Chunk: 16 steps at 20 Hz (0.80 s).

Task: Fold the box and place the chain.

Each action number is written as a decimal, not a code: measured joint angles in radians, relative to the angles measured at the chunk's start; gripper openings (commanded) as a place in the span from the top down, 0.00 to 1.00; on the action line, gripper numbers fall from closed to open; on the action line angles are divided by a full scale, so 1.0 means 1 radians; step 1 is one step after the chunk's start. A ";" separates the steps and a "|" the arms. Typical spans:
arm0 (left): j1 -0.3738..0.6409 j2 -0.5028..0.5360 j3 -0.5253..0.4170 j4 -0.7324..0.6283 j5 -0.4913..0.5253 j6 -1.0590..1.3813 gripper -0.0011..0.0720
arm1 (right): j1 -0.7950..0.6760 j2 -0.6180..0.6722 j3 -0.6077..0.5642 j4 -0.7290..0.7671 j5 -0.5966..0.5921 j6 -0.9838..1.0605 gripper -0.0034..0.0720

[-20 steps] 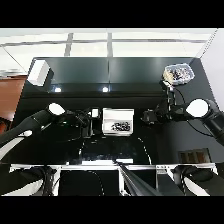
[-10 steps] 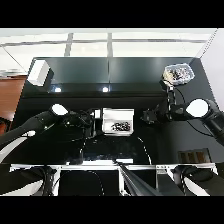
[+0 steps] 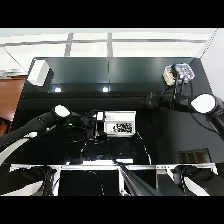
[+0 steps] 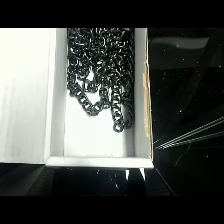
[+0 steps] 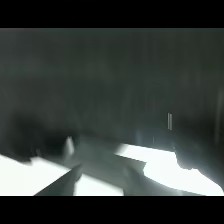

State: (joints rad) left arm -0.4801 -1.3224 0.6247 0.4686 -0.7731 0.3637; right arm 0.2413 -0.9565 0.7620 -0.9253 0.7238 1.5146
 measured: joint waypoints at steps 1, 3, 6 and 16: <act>0.000 0.000 0.000 -0.001 0.002 0.000 0.51 | -0.004 -0.005 0.010 0.014 -0.043 -0.005 0.09; 0.000 0.000 0.000 -0.003 0.004 0.000 0.51 | -0.001 -0.030 0.022 0.033 -0.087 -0.033 0.09; -0.001 0.000 0.000 -0.005 0.007 -0.001 0.51 | 0.056 -0.102 0.030 0.047 -0.040 -0.216 0.09; -0.001 0.000 0.000 -0.006 0.013 -0.002 0.51 | 0.151 -0.174 0.071 0.113 0.242 -0.999 0.09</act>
State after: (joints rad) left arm -0.4808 -1.3224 0.6247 0.4622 -0.7601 0.3618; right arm 0.3923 -1.1305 0.8326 -0.8120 0.9657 0.5156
